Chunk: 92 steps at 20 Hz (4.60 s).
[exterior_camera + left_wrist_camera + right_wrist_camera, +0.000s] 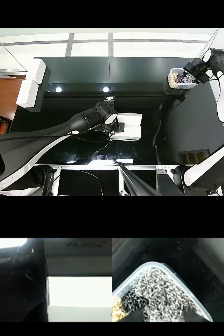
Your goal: Fold the box and place the chain.
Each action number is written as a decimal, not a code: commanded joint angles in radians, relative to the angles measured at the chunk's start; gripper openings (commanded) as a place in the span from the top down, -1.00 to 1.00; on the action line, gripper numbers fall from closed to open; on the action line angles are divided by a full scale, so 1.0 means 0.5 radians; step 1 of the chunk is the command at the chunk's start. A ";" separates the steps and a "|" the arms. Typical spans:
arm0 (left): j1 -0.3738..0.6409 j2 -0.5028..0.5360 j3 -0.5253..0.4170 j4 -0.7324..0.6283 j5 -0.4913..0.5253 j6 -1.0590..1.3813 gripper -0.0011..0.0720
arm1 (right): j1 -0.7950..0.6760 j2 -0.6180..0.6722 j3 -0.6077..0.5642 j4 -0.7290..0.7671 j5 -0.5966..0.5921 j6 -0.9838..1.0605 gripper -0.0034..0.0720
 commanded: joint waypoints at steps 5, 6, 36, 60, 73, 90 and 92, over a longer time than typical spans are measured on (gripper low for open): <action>0.000 0.000 -0.001 0.000 -0.001 0.000 0.90 | -0.035 0.001 0.090 0.089 0.229 -0.243 0.87; 0.000 0.000 -0.001 0.000 -0.001 0.000 0.90 | -0.047 0.026 0.127 0.089 0.278 -0.289 0.87; 0.000 0.000 -0.001 -0.001 -0.053 0.000 0.90 | 0.397 2.741 -1.308 1.245 0.781 -1.647 0.89; 0.000 0.000 -0.001 0.000 -0.050 0.000 0.90 | 1.225 2.247 -2.377 1.798 -0.251 -1.751 0.52; 0.000 0.000 -0.001 0.001 -0.044 0.000 0.90 | 0.195 2.107 -2.306 0.465 -0.758 -1.063 -0.96; 0.000 0.000 -0.001 0.000 -0.046 0.000 0.90 | 0.188 0.687 -1.354 0.991 -0.793 -0.927 0.82; 0.000 0.000 -0.001 -0.001 -0.046 0.000 0.90 | 0.183 0.732 -1.309 0.991 -0.632 -1.133 0.88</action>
